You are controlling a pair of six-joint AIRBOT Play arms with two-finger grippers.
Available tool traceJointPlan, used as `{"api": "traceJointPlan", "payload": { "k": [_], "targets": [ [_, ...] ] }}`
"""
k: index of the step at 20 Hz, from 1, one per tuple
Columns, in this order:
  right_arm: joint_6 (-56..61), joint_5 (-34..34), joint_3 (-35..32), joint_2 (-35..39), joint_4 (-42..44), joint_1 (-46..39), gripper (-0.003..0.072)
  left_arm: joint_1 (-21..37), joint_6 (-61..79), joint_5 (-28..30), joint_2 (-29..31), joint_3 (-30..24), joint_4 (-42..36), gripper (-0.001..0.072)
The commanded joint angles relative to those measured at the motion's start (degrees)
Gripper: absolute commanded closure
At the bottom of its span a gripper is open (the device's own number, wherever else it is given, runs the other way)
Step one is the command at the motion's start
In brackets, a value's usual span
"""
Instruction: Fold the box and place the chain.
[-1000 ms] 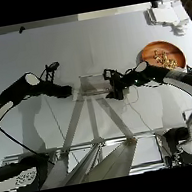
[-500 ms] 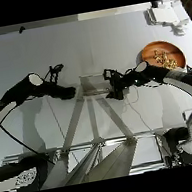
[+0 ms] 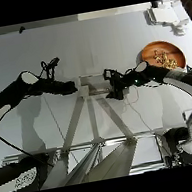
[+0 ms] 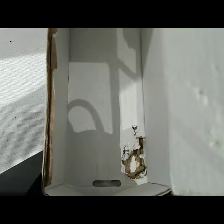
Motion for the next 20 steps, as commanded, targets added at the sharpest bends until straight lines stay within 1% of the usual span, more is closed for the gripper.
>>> {"api": "traceJointPlan", "payload": {
  "k": [1,3,4,6,8,11,13,17,18,20],
  "targets": [
    [0.0,0.0,0.0,0.0,0.0,0.0,0.0212,-0.1,0.3,-0.6,0.3,0.0,-2.8,0.0659],
    [0.0,0.0,0.0,0.0,0.0,0.0,0.0212,-0.1,0.3,-1.0,0.3,0.0,-2.8,0.0585],
    [0.0,0.0,0.0,0.0,0.0,0.0,0.0212,-0.1,0.3,-1.2,0.3,0.0,-2.7,0.0534],
    [0.0,0.0,0.0,0.0,0.0,0.0,0.0212,-0.1,0.5,-1.5,0.3,0.0,-2.7,0.0518],
    [0.0,0.0,0.0,0.0,0.0,0.0,0.0212,-0.1,0.7,-1.5,0.3,0.0,-2.7,0.0424],
    [0.0,0.0,0.0,0.0,0.0,0.0,0.0212,-0.4,3.1,-1.1,0.1,0.0,-2.7,0.0423],
    [0.0,0.0,0.0,0.0,0.0,0.0,0.0212,-1.9,3.1,0.0,-0.3,0.0,-2.7,0.0412],
    [0.0,0.0,0.0,0.0,0.0,0.0,0.0212,-6.5,4.1,7.1,-1.2,0.0,-2.7,0.0414],
    [0.0,0.0,0.0,0.0,0.0,0.0,0.0212,-7.1,4.1,8.1,-1.3,0.0,-2.2,0.0414],
    [0.0,0.0,0.0,0.0,0.0,0.0,0.0212,-7.6,4.0,8.3,-1.4,0.0,1.2,0.0414]
  ]
}}
